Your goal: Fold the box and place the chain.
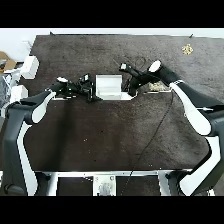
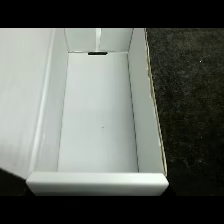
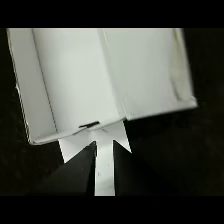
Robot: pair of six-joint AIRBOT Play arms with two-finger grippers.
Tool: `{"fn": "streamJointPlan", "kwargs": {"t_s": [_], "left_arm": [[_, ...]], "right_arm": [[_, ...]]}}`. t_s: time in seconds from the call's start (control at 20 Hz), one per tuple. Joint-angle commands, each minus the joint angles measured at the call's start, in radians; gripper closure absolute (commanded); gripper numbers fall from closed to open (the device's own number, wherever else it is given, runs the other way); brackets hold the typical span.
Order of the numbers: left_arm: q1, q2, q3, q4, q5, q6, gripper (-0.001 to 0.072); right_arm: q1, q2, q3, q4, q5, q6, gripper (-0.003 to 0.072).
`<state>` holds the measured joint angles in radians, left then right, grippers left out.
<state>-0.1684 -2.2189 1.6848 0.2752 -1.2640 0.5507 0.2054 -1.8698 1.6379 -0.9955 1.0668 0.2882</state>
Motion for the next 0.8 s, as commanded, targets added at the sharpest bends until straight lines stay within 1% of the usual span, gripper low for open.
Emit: {"fn": "streamJointPlan", "kwargs": {"t_s": [0.0,0.15,0.25,0.3,0.35,0.55,0.75], "left_arm": [[0.000,0.000,0.000,0.000,0.000,0.000,0.0598],[0.000,0.001,0.000,-0.001,0.000,0.000,0.0598],[0.000,0.001,0.000,-0.003,0.000,0.000,0.0598],[0.000,0.001,0.000,-0.003,0.000,0.000,0.0597],[0.000,0.001,0.000,-0.003,0.000,0.000,0.0598],[0.000,0.001,0.000,-0.003,0.000,0.000,0.0598],[0.000,0.001,0.000,-0.003,0.000,0.000,0.0597]], "right_arm": [[-0.025,0.100,0.001,-0.132,0.034,0.362,0.0551],[-0.079,0.176,0.001,-0.131,0.034,0.603,0.0550],[-0.127,0.186,0.001,-0.131,0.049,0.737,0.0551],[-0.148,0.178,0.000,-0.130,0.066,0.770,0.0557],[-0.165,0.167,0.000,-0.125,0.082,0.793,0.0682],[-0.188,0.092,-0.003,-0.120,0.127,0.858,0.0684],[-0.188,0.014,-0.006,-0.015,0.156,0.857,0.0684]]}}
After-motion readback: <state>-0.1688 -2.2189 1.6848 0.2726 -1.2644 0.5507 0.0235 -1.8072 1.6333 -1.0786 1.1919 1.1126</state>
